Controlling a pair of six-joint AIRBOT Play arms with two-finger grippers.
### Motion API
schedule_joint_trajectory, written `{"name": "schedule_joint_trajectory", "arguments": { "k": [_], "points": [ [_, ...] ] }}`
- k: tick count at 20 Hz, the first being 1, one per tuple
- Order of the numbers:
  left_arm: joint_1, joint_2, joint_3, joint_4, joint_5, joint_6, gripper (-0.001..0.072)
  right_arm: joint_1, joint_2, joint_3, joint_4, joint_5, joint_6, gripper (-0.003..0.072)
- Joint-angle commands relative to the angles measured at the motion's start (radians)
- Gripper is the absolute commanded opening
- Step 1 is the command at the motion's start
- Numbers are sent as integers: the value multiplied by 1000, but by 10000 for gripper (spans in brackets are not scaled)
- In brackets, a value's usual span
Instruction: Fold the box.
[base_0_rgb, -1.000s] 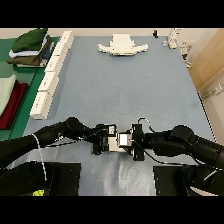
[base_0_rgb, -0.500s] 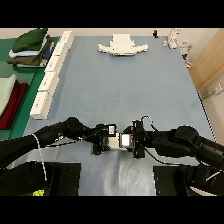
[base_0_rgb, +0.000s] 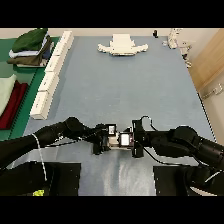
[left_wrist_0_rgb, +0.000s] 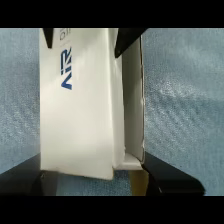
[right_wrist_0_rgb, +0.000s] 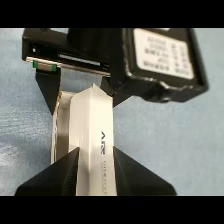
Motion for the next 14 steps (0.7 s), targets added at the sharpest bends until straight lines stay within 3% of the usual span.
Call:
{"name": "schedule_joint_trajectory", "arguments": {
  "k": [1,14],
  "points": [
    [0,0,1,1,0,2,511,0,-26,0,12,3,7,301],
    [0,0,1,1,0,2,511,0,-32,-22,100,-40,6,301]
  ]
}}
